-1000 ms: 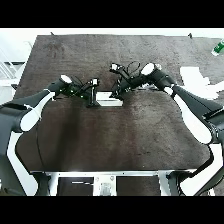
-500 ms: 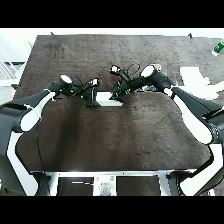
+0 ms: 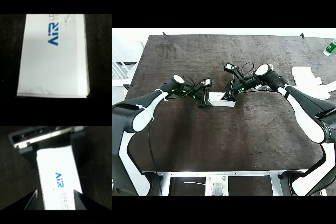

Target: Fold the box and place the chain.

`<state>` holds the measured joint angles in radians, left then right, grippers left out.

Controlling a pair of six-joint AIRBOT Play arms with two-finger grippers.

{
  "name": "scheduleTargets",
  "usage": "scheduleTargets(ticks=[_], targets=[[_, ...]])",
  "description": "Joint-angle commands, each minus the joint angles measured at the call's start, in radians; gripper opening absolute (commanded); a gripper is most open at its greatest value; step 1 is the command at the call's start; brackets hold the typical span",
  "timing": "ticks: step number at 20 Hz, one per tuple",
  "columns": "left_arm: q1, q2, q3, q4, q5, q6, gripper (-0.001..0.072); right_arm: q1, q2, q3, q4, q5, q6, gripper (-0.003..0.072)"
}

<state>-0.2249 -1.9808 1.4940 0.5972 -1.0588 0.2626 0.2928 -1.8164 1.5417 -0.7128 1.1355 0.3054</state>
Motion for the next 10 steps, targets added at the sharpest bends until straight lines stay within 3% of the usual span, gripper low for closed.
scheduleTargets(ticks=[1,4,5,7,10], targets=[[0.001,0.001,0.001,0.001,0.0,-0.001,0.0623,-0.008,0.001,0.029,0.047,0.054,-0.001,0.053],[0.001,0.001,0.001,0.001,0.0,-0.001,0.0623,-0.008,0.0,0.037,0.052,0.066,0.0,0.0524],[0.001,0.001,0.001,0.001,0.0,-0.001,0.0623,-0.008,0.0,0.033,0.052,0.065,0.0,0.0433],[0.001,0.001,0.001,0.001,0.0,-0.001,0.0623,-0.008,0.0,0.021,0.052,0.043,0.0,0.0033],[0.001,0.001,0.001,0.001,0.0,-0.001,0.0623,-0.008,-0.001,-0.017,0.073,-0.021,0.015,0.0009]])
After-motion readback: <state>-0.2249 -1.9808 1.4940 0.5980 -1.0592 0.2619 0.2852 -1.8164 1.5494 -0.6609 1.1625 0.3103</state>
